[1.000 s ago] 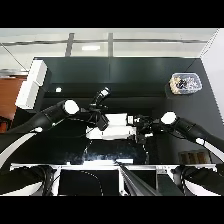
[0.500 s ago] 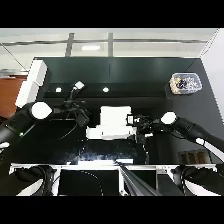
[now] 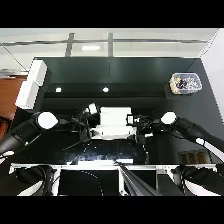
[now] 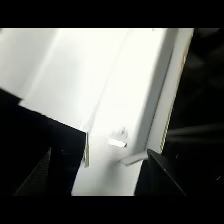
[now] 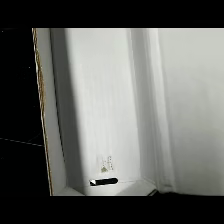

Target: Fold the box and place the chain.

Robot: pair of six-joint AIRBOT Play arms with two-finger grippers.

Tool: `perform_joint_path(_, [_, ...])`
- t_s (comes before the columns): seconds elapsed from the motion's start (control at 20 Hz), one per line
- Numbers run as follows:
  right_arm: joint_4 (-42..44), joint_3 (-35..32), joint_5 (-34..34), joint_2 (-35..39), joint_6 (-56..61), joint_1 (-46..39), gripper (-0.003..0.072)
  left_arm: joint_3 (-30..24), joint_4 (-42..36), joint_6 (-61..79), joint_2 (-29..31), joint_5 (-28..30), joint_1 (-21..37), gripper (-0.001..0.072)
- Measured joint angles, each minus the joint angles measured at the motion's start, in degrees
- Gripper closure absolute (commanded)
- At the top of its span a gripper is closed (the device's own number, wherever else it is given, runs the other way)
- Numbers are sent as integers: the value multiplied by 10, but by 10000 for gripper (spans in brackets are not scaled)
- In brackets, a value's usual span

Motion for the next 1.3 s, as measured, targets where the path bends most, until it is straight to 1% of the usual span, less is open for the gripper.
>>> perform_joint_path(0.1, [0, 0, 0, 0, 0, 0, 268, -1, 38, 25, -1, 6, -12, 27])
perform_joint_path(0.2, [0, 0, 0, 0, 0, 0, 268, -1, 55, 40, -5, 12, -20, 27])
perform_joint_path(0.3, [0, 0, 0, 0, 0, 0, 268, 0, 64, 48, -15, 11, -23, 36])
perform_joint_path(0.45, [0, 0, 0, 0, 0, 0, 269, 4, 61, 59, -32, -14, -25, 48])
perform_joint_path(0.5, [0, 0, 0, 0, 0, 0, 269, 5, 54, 64, -37, -19, -26, 102])
perform_joint_path(0.55, [0, 0, 0, 0, 0, 0, 268, 6, 44, 70, -40, -24, -26, 199])
perform_joint_path(0.6, [0, 0, 0, 0, 0, 0, 268, 6, 36, 76, -43, -28, -26, 254])
perform_joint_path(0.65, [0, 0, 0, 0, 0, 0, 268, 7, 30, 80, -45, -29, -26, 255])
perform_joint_path(0.7, [0, 0, 0, 0, 0, 0, 268, 7, 25, 82, -47, -29, -26, 278])
perform_joint_path(0.75, [0, 0, 0, 0, 0, 0, 268, 7, 22, 84, -48, -32, -26, 358])
perform_joint_path(0.9, [0, 0, 0, 0, 0, 0, 268, 7, 15, 88, -50, -26, -26, 365])
perform_joint_path(1.15, [0, 0, 0, 0, 0, 0, 269, 7, 11, 91, -50, 5, -27, 371])
perform_joint_path(1.2, [0, 0, 0, 0, 0, 0, 269, 7, 11, 91, -51, 9, -27, 419])
perform_joint_path(1.25, [0, 0, 0, 0, 0, 0, 268, 7, 10, 91, -51, 11, -27, 439])
perform_joint_path(1.3, [0, 0, 0, 0, 0, 0, 268, 7, 9, 91, -51, 13, -27, 439])
